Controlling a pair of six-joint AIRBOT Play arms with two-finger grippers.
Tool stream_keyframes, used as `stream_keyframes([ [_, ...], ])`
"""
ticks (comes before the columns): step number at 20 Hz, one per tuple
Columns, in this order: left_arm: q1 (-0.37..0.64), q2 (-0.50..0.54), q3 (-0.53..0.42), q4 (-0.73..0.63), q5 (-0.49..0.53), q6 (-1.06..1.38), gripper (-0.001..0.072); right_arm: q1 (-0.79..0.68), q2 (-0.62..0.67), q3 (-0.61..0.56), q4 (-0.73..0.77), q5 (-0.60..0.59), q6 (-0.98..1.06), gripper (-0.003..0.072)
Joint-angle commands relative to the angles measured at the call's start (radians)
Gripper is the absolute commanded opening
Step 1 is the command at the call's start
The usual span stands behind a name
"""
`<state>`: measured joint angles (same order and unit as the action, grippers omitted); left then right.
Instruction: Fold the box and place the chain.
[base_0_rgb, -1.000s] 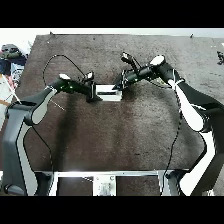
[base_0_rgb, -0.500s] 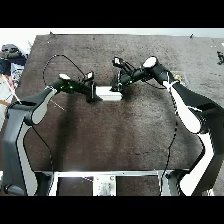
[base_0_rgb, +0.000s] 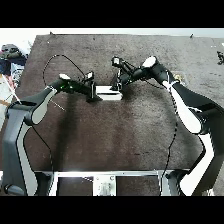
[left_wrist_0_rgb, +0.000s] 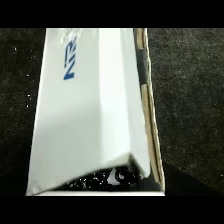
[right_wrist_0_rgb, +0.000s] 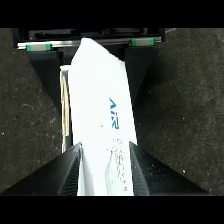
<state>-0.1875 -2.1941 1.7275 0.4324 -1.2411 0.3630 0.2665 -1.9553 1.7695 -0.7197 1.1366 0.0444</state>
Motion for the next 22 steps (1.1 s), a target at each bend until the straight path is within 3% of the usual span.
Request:
stream_keyframes([
  [1, 0.000, 0.000, 0.000, 0.000, 0.000, 0.001, 0.0468, 0.001, 0.000, 0.001, -0.029, 0.016, 0.004, 0.0338],
  [22, 0.000, 0.000, 0.000, 0.001, 0.000, 0.001, 0.0468, 0.001, -0.003, -0.005, -0.100, 0.078, 0.005, 0.0339],
])
